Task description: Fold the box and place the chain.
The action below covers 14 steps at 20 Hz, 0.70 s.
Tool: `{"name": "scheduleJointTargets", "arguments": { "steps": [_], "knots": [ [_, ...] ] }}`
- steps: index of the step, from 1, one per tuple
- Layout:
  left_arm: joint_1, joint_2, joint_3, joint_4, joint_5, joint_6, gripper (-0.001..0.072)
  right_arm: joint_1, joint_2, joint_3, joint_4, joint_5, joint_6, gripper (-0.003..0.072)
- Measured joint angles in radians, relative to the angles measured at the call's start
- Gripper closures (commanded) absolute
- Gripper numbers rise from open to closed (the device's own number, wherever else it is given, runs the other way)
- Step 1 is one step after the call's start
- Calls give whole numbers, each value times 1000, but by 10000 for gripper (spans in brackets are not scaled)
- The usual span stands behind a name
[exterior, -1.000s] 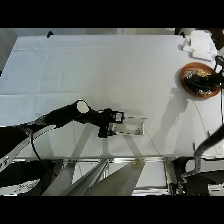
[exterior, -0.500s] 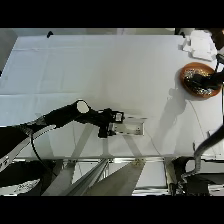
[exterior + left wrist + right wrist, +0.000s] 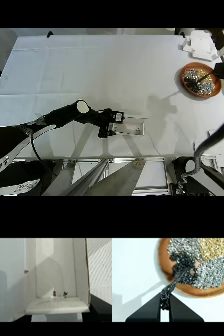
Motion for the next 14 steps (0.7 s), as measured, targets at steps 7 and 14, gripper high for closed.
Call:
{"name": "scheduleJointTargets", "arguments": {
  "steps": [7, 14],
  "knots": [
    [0, 0, 0, 0, 0, 0, 375, 0, 404, 0, 158, 82, -52, 676],
    [0, 0, 0, 0, 0, 0, 375, 0, 634, 0, 304, 151, -87, 676]
  ]
}}
